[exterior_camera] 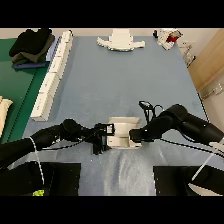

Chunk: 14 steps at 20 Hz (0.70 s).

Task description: Fold the box.

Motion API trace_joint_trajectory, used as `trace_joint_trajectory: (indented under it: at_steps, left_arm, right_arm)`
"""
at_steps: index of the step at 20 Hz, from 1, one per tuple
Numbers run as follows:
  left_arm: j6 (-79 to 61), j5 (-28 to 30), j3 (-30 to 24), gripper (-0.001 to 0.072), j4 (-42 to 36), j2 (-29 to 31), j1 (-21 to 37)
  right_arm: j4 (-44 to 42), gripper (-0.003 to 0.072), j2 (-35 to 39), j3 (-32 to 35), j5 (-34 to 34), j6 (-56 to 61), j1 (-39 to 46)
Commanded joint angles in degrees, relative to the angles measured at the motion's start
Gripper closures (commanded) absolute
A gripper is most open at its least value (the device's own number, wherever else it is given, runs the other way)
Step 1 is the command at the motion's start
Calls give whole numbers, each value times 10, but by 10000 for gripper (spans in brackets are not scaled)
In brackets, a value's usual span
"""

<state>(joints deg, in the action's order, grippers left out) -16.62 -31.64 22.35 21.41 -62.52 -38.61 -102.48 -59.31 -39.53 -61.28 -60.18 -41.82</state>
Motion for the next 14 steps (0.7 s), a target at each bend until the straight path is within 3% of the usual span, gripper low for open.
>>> trace_joint_trajectory:
  at_steps: [1, 5, 9, 11, 14]
  left_arm:
    - [0, 0, 0, 246, 0, 0, 0]
    - [0, 0, 0, 246, 0, 0, 0]
    - [0, 0, 0, 246, 0, 0, 0]
    - [0, 0, 0, 246, 0, 0, 0]
    - [0, 0, 0, 246, 0, 0, 0]
  right_arm:
    - [121, 285, -64, -61, -60, 172, -81]
    - [137, 294, -128, -97, -63, 234, -119]
    - [145, 445, -142, -98, -69, 249, -122]
    - [145, 677, -142, -98, -83, 248, -122]
    - [144, 681, -142, -98, -87, 248, -122]
